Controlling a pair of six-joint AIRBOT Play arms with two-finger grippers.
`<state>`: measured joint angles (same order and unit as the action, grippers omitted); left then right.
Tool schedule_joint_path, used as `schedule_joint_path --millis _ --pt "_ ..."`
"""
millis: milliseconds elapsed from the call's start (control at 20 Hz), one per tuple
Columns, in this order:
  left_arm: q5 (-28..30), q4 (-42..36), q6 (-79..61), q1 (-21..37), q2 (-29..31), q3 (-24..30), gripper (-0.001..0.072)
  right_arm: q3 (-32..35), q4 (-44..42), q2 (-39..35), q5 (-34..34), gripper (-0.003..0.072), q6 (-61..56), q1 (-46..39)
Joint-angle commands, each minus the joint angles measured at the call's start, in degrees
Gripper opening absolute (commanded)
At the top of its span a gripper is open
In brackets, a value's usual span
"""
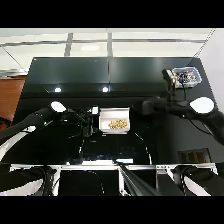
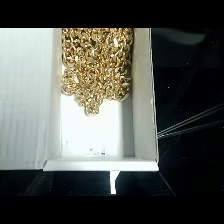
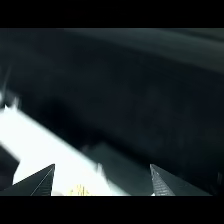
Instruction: Fold the box and place the chain.
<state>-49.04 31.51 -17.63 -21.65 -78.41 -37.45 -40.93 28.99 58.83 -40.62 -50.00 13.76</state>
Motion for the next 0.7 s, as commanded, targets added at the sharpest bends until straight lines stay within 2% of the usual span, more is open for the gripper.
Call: schedule_joint_path --millis 0,100,150,250,350,650 --pt "0.02 0.20 0.02 -0.04 -0.04 -0.04 0.0352 -8.72 -0.83 10.32 6.60 0.0697 -2.95 2.78" --pt "0.02 0.20 0.02 -0.04 -0.04 -0.04 0.0352 -11.87 -0.63 16.50 2.45 0.0696 -2.01 3.45" --pt "0.02 0.20 0.02 -0.04 -0.04 -0.04 0.0352 -12.02 -0.55 18.08 -1.77 0.0696 2.84 3.98" --pt "0.02 0.20 0.02 -0.04 -0.04 -0.04 0.0352 -12.02 3.17 18.03 -10.80 0.0696 17.38 4.48" --pt "0.02 0.20 0.02 -0.04 -0.04 -0.04 0.0352 -12.02 4.09 16.76 -16.79 0.0696 26.53 3.82" --pt "0.02 0.22 0.02 -0.07 -0.04 -0.04 0.0352 -12.02 4.13 15.98 -21.07 0.0696 30.38 3.93"
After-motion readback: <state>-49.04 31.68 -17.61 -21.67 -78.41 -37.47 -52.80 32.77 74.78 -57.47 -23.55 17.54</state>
